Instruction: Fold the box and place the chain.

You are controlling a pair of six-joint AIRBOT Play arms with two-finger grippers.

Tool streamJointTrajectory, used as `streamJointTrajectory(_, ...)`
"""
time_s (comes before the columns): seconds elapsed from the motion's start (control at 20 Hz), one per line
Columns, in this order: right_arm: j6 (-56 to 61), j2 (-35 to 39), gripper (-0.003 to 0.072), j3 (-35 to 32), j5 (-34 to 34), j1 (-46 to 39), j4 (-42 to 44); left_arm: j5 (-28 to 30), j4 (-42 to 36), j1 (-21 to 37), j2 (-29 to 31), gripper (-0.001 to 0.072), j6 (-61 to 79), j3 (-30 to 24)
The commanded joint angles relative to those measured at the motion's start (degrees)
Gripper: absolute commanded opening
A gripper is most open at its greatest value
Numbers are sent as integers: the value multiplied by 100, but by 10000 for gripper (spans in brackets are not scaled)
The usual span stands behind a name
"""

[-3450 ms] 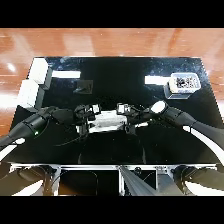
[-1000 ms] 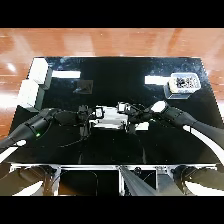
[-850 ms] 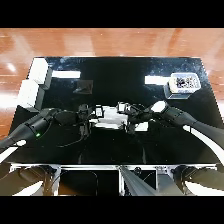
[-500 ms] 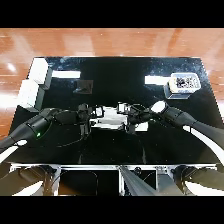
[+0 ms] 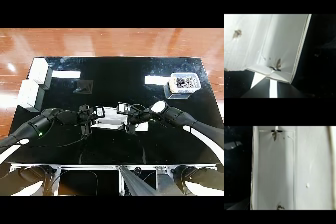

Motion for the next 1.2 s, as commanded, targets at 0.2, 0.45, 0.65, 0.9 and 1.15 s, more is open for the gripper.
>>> streamJointTrajectory(0.2,2,0,558,7,2,4,7,-17,-140,-42,-7,205,4,7)
streamJointTrajectory(0.45,4,0,558,7,4,4,7,-44,-157,-136,-59,315,151,15)
streamJointTrajectory(0.65,7,0,558,7,4,4,7,24,-289,-238,-76,244,142,131)
streamJointTrajectory(0.9,7,0,558,7,4,4,7,31,-417,-240,-214,244,142,199)
streamJointTrajectory(1.15,7,0,558,7,4,4,7,-11,-415,-240,-262,244,142,214)
